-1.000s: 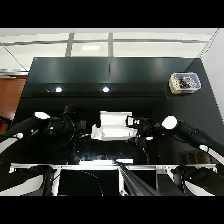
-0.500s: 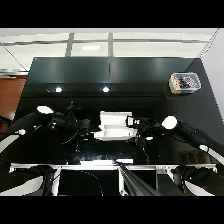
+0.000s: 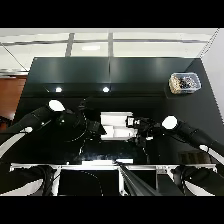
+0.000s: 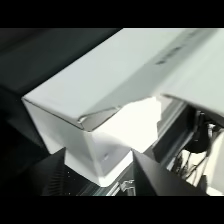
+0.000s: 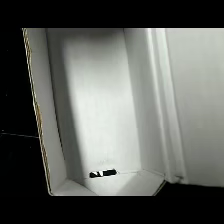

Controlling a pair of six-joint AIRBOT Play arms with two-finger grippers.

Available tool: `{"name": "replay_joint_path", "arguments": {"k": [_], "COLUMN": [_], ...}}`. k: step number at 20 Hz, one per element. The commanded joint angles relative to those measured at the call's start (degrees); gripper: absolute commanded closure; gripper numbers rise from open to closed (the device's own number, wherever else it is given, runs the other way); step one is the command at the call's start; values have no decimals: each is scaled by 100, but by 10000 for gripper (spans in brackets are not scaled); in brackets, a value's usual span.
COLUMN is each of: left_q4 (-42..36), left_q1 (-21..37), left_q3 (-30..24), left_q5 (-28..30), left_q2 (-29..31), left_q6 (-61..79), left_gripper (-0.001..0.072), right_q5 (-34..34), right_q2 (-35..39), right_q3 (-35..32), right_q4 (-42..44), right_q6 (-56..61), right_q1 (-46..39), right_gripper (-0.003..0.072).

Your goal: Fold the box and place the chain.

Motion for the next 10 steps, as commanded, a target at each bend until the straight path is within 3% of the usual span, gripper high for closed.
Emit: {"name": "replay_joint_path", "arguments": {"k": [1, 10], "left_q4": [448, 2186], "left_q1": [-199, -968], "left_q3": [221, 682], "left_q5": [129, 398], "left_q2": [4, 2], "left_q6": [-636, -2594], "left_gripper": [251, 247], "right_q5": [-2, -2], "right_q2": [2, 2], "right_q3": [0, 0], "right_q4": [9, 9], "right_q6": [4, 4], "right_q1": [-2, -2], "right_gripper": [379, 379]}}
